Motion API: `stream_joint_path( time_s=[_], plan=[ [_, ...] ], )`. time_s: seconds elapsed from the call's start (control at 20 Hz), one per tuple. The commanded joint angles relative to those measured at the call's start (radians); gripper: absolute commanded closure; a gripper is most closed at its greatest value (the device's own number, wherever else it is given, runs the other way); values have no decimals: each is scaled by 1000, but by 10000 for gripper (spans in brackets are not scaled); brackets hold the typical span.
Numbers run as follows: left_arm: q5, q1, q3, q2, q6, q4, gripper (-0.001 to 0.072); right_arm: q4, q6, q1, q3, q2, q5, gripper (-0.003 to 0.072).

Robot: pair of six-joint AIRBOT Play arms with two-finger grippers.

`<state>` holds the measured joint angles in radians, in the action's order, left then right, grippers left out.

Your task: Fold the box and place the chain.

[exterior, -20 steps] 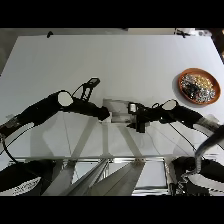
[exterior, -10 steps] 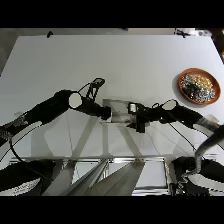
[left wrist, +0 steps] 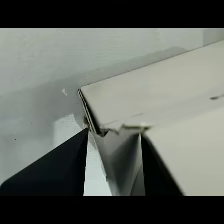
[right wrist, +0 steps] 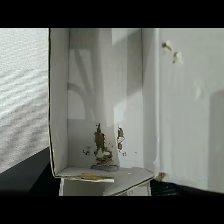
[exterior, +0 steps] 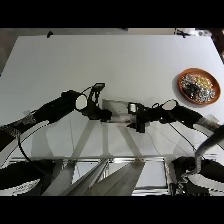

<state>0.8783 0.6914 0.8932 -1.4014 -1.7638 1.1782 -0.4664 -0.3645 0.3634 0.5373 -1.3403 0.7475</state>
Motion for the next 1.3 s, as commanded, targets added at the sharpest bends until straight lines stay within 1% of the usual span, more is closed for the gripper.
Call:
stream_joint_path(
  time_s=[0.0, 0.1, 0.3, 0.45, 0.7, 0.8, 0.9, 1.0, 1.05, 1.1, 1.15, 1.2, 1.25],
  plan=[
    [9, 1, 31, -13, -55, 8, 370, 0, 0, 0, 1, 0, 0, 241],
    [68, -1, 86, -32, -58, 10, 357, 0, 0, 0, 1, 0, 0, 241],
    [220, -12, 196, -93, -66, 49, 347, 0, 0, 0, 1, 0, 0, 241],
    [318, -18, 256, -131, -106, 78, 347, 0, 0, 0, 1, 0, 0, 241],
    [393, -5, 261, -185, -201, 133, 356, 0, 0, 0, 1, 0, 0, 241],
    [378, 8, 261, -198, -238, 143, 365, 0, 0, 0, 1, 0, 0, 241],
    [335, 20, 261, -199, -242, 137, 374, 0, 0, 0, 1, 0, 0, 241],
    [310, 29, 261, -200, -243, 136, 459, 0, 0, 0, 1, 0, 0, 241],
    [301, 32, 261, -200, -254, 137, 460, 0, 0, 0, 1, 0, 0, 241],
    [295, 34, 261, -199, -265, 138, 502, 0, 0, 0, 1, 0, 0, 241],
    [291, 35, 261, -200, -264, 137, 612, 0, 0, 0, 1, 0, 0, 241],
    [289, 36, 261, -200, -264, 137, 696, 0, 0, 0, 1, 0, 0, 241],
    [288, 39, 261, -200, -265, 138, 706, 0, 0, 0, 1, 0, 0, 241]
  ],
)
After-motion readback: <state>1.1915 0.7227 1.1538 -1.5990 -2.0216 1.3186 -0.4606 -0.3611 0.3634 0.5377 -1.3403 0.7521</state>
